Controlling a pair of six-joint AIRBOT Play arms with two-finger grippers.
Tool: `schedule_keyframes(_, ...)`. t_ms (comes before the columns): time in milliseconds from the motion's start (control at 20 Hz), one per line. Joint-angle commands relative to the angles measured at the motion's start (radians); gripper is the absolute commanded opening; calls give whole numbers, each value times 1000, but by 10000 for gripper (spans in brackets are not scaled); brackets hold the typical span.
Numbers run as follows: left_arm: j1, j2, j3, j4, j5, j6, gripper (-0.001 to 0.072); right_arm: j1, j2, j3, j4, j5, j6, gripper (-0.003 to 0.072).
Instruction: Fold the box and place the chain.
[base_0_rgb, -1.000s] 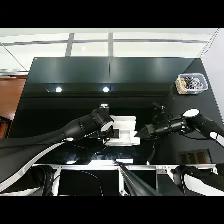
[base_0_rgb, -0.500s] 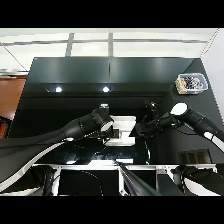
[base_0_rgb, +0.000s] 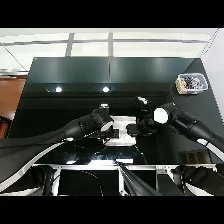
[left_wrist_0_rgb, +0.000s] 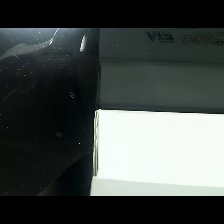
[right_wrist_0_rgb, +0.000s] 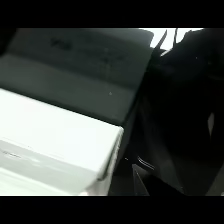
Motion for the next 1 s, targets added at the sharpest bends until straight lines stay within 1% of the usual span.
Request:
schedule_keyframes(0, 0, 0, 0, 0, 0, 0, 28, 57, 2, 26, -116, -1, 179, 381)
schedule_keyframes(50, 0, 0, 0, 0, 0, 0, 28, 72, 2, 26, -132, 3, 196, 315)
schedule_keyframes(350, 0, 0, 0, 1, 0, 0, 28, 161, -3, 26, -204, -7, 320, 306)
schedule_keyframes(950, 0, 0, 0, 1, 0, 0, 28, 166, -80, 26, -245, 5, 373, 306)
